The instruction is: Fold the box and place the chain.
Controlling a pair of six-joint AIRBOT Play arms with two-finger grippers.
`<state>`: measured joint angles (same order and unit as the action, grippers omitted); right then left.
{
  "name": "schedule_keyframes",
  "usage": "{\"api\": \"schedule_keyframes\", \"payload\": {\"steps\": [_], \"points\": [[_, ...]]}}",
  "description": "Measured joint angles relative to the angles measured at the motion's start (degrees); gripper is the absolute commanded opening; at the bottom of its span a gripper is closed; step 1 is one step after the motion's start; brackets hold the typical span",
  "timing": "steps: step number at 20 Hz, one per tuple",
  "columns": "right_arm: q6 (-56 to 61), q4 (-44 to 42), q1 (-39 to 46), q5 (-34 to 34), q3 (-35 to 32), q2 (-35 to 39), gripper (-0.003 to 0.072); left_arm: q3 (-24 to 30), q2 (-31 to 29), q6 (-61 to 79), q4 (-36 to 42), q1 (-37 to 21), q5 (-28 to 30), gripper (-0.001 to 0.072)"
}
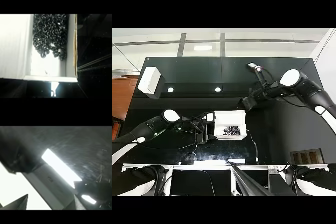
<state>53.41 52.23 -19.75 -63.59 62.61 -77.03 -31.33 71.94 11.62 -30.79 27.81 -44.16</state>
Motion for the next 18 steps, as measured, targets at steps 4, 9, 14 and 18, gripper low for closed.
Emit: {"api": "schedule_keyframes", "payload": {"steps": [4, 9, 14, 18], "points": [[-6.9, -0.3, -2.3, -2.3, 0.1, -0.6, 0.0696, 0.0, 0.0, 0.0, 0.0, 0.0, 0.1, 0.0388], [-11.6, 0.1, -3.0, -9.4, 0.1, -0.8, 0.0694, 0.0, 0.0, -0.1, 0.0, 0.0, 0.2, 0.0388], [-12.6, 1.7, -3.7, -13.4, 0.1, -0.8, 0.0694, 0.0, 0.0, -0.1, 0.0, 0.0, 0.3, 0.0389], [-12.7, 3.9, -5.7, -14.3, 0.1, -0.8, 0.0693, 0.0, 0.0, -0.1, 0.0, 0.0, 0.3, 0.0388]]}}
